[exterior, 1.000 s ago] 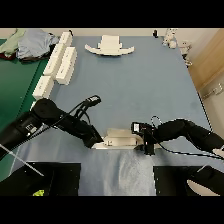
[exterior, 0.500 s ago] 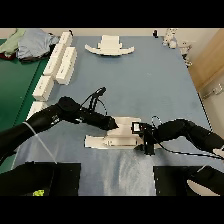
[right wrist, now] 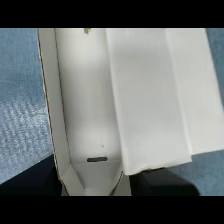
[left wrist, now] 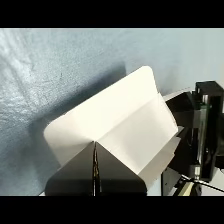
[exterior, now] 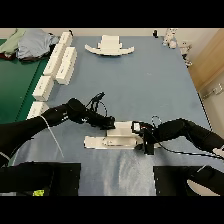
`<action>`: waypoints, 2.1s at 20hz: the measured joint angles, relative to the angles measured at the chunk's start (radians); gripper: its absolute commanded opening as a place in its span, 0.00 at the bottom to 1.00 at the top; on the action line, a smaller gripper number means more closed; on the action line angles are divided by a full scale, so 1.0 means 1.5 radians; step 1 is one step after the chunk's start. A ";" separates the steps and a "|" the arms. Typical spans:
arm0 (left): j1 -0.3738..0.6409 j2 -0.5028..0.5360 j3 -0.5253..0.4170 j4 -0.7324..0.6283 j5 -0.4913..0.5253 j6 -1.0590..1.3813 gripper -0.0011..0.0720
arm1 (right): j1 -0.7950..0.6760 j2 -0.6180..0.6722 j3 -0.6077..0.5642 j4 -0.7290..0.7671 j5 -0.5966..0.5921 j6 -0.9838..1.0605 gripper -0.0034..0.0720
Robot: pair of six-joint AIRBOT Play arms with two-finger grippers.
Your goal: Fold the box.
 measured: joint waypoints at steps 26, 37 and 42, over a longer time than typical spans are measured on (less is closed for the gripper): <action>-0.088 0.465 -0.101 0.354 -0.143 0.194 0.95 | 0.001 0.000 0.000 -0.001 -0.003 -0.001 0.63; -0.045 0.369 -0.202 0.219 -0.052 0.552 0.94 | 0.001 0.000 0.000 -0.001 -0.003 -0.001 0.63; -0.045 0.296 -0.203 0.123 0.014 0.672 0.42 | 0.001 0.000 0.000 -0.001 -0.002 -0.001 0.63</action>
